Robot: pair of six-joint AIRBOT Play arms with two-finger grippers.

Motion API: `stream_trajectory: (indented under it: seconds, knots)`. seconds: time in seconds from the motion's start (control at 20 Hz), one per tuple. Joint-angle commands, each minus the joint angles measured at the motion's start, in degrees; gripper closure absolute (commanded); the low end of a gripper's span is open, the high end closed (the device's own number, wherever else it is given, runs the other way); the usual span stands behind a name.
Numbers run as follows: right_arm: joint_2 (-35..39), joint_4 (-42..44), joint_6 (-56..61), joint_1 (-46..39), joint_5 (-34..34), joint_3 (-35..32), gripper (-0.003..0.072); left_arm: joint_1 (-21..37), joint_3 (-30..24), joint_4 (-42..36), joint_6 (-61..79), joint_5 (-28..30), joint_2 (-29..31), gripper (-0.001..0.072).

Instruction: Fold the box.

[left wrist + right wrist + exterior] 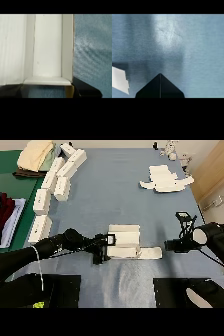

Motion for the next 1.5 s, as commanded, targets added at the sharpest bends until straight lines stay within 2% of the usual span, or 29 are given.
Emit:
stream_trajectory:
  seconds: [0.0, 0.2, 0.6, 0.9, 1.2, 1.45]
  knots:
    - [-4.9, 16.2, -4.6, -3.9, -4.5, -1.8, 0.0686, 0.0, 0.0, 0.0, 0.0, 0.0, 0.0, 0.0284]
    - [-6.7, 22.7, -9.7, -3.9, -5.7, -3.3, 0.0687, 0.0, 0.0, 0.0, 0.0, 0.0, 0.0, 0.0285]
    - [2.1, 27.9, -10.9, -3.9, -2.7, -3.3, 0.0687, 0.0, 0.0, 0.0, 0.0, 0.0, 0.0, 0.0285]
    - [0.7, 34.8, -15.8, -3.9, -3.6, -4.4, 0.0686, 0.0, 0.0, 0.0, 0.0, 0.0, 0.0, 0.0285]
    - [-3.8, 35.2, -18.9, -3.9, -6.6, -6.4, 0.0686, 0.0, 0.0, 0.0, 0.0, 0.0, 0.0, 0.0285]
    - [-4.3, 45.7, -25.4, -3.9, -7.1, -6.2, 0.0685, 0.0, 0.0, 0.0, 0.0, 0.0, 0.0, 0.0285]
